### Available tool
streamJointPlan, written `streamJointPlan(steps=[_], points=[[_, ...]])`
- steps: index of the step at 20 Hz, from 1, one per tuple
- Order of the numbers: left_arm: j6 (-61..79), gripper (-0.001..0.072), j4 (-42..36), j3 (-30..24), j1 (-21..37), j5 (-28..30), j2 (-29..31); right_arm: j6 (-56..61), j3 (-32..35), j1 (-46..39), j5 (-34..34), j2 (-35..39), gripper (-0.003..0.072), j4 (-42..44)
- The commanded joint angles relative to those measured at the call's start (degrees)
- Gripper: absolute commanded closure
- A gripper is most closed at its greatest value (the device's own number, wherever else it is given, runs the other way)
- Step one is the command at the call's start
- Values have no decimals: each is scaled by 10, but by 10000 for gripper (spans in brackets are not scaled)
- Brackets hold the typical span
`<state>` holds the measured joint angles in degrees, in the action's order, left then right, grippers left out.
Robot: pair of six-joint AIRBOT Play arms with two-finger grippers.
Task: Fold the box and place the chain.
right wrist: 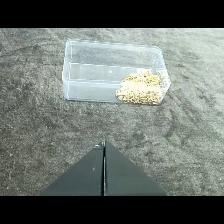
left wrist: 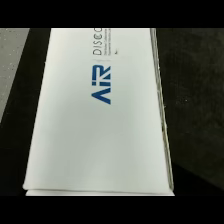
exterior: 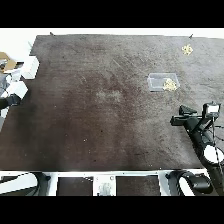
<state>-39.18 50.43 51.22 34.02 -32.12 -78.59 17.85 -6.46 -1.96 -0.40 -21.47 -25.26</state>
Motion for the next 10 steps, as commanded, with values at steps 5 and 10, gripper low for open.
streamJointPlan(steps=[5,10], points=[[7,702,54,37,1,12,-40,0,8,0,2,0,682,0],[7,698,60,37,1,9,-40,0,18,0,2,0,682,0]])
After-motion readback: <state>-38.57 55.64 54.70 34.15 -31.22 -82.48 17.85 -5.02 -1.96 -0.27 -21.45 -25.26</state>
